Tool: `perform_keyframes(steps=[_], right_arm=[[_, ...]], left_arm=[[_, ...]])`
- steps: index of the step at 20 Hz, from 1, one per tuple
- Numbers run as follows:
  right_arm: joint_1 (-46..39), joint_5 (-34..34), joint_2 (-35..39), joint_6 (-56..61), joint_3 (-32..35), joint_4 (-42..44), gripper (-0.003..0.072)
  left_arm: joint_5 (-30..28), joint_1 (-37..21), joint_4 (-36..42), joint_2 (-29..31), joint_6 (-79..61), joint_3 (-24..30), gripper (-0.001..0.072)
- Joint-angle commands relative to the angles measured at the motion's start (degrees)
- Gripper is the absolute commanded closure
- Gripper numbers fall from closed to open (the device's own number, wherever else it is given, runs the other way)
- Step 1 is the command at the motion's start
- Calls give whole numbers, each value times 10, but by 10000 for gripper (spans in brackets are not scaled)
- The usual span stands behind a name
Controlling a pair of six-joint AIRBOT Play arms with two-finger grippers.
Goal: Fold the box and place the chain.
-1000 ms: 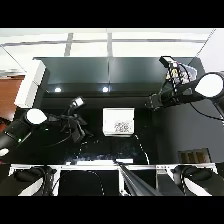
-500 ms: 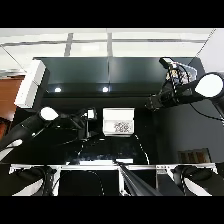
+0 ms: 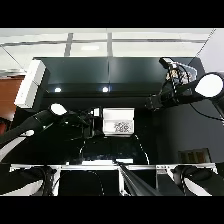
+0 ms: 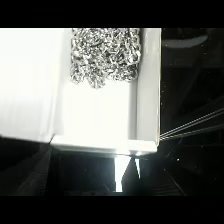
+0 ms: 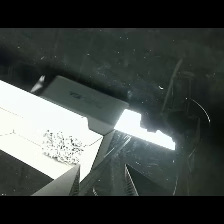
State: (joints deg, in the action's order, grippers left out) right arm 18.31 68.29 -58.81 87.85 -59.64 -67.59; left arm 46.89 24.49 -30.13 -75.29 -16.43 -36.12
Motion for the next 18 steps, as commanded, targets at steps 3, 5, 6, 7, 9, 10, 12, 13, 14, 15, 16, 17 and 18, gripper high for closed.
perform_keyframes(steps=[3,5,6,7,9,10,12,13,14,15,16,17,18], right_arm=[[0,-7,0,0,0,0,350],[0,-13,0,0,0,0,350],[0,-17,0,0,0,0,350],[0,-24,0,0,1,-1,350],[0,-51,0,0,8,-4,350],[0,-73,-1,0,18,-4,348],[0,-132,-11,0,48,11,-34],[0,-156,-24,0,55,30,-34],[0,-179,-43,-5,56,48,-34],[0,-204,-64,-31,56,79,-34],[0,-218,-85,-63,56,119,-34],[0,-216,-103,-109,56,165,-34],[0,-199,-118,-171,56,209,-34]], left_arm=[[-24,34,4,-8,-3,-4,-4],[-30,38,4,-8,-3,-4,-3],[-30,39,4,-8,-3,-4,20],[-30,40,4,-8,-3,-4,76],[-30,40,4,-8,-3,-4,324],[-30,40,4,-8,-3,-4,358],[-30,40,4,-8,-3,-4,358],[-30,40,4,-8,-3,-4,358],[-30,40,4,-8,-3,-4,358],[-30,40,4,-8,-3,-4,357],[-30,40,4,-8,-3,-4,357],[-30,40,4,-8,-3,-4,358],[-30,40,4,-8,-3,-4,357]])
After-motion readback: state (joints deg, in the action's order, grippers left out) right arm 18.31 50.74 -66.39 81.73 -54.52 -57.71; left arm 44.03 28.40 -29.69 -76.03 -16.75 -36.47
